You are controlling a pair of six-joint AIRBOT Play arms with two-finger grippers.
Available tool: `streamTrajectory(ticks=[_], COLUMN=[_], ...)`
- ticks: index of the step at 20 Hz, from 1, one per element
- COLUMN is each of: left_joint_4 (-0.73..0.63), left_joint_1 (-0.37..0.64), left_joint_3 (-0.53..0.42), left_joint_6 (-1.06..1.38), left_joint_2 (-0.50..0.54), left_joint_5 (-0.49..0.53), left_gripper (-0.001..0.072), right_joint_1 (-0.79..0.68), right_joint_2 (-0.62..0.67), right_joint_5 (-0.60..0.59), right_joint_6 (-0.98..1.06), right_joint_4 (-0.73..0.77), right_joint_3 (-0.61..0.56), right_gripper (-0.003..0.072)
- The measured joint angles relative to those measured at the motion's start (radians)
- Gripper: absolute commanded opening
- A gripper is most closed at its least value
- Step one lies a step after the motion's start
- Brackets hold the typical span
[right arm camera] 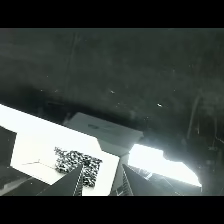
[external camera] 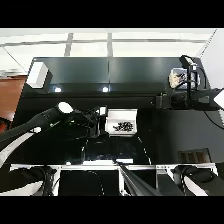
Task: Fold the box and place the chain.
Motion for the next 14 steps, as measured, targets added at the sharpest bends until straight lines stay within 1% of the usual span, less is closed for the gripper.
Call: streamTrajectory(ticks=[1, 2, 3, 6, 9, 11, 14], left_joint_4=[-0.001, -0.001, -0.001, -0.001, -0.001, 0.0, 0.0], left_joint_1=[-0.002, -0.005, -0.005, -0.008, -0.008, -0.008, -0.008], left_joint_3=[0.002, 0.003, 0.005, 0.007, 0.007, 0.007, 0.007], left_joint_6=[0.0, -0.003, -0.004, -0.008, -0.008, -0.008, -0.008], left_joint_2=[-0.002, -0.003, -0.003, -0.005, -0.005, -0.005, -0.005], left_joint_5=[0.002, 0.003, 0.003, 0.006, 0.008, 0.008, 0.008], left_gripper=[0.0547, 0.0547, 0.0547, 0.0548, 0.0548, 0.0548, 0.0548], right_joint_1=[0.006, 0.013, 0.021, 0.047, 0.06, 0.072, 0.09], right_joint_2=[-0.003, -0.007, -0.015, -0.066, -0.163, -0.233, -0.295], right_joint_5=[-0.011, -0.031, -0.059, -0.158, -0.243, -0.245, -0.196], right_joint_6=[0.0, 0.0, 0.0, 0.0, -0.007, -0.075, -0.289], right_joint_4=[-0.002, -0.003, -0.003, -0.003, 0.0, 0.044, 0.093], right_joint_3=[-0.001, -0.002, -0.004, -0.008, -0.01, -0.01, -0.007], right_gripper=[0.0293, 0.0402, 0.0712, 0.072, 0.072, 0.072, 0.072])
